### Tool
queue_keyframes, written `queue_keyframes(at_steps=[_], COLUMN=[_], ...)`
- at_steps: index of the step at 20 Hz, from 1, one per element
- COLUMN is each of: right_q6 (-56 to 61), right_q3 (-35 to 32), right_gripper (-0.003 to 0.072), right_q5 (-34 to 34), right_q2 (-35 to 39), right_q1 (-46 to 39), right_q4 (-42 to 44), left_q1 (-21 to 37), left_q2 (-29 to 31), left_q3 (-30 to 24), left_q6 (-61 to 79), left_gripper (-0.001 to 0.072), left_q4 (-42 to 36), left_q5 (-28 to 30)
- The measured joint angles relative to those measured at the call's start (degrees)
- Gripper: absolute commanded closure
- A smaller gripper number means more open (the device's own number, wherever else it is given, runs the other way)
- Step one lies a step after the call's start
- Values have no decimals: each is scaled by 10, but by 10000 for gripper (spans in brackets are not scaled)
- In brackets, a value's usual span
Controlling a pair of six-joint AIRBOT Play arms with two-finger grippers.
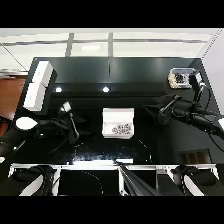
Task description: Fold the box and place the chain.
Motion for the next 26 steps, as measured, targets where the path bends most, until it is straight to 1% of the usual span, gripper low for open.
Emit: queue_keyframes(at_steps=[2, 5, 8, 13, 17, 26], right_q6=[0, 1, 5, 9, 9, 9], right_q3=[0, 0, 0, 0, 0, 0], right_gripper=[-16, -16, -16, -16, -16, -15], right_q5=[0, 0, 1, 1, 1, -1], right_q2=[0, 0, 0, 0, 0, 0], right_q1=[0, 0, 0, 0, 0, 0], right_q4=[-17, -29, -33, -39, -43, -43], left_q1=[-33, -73, -93, -108, -122, -136], left_q2=[-26, -65, -108, -165, -182, -202], left_q3=[2, 21, 49, 84, 93, 112], left_q6=[76, 143, 176, 196, 197, 173], left_gripper=[-2, -2, -1, 0, 0, 1], left_q4=[-10, -15, -18, -19, -20, -20], left_q5=[33, 61, 61, 40, 29, 38])
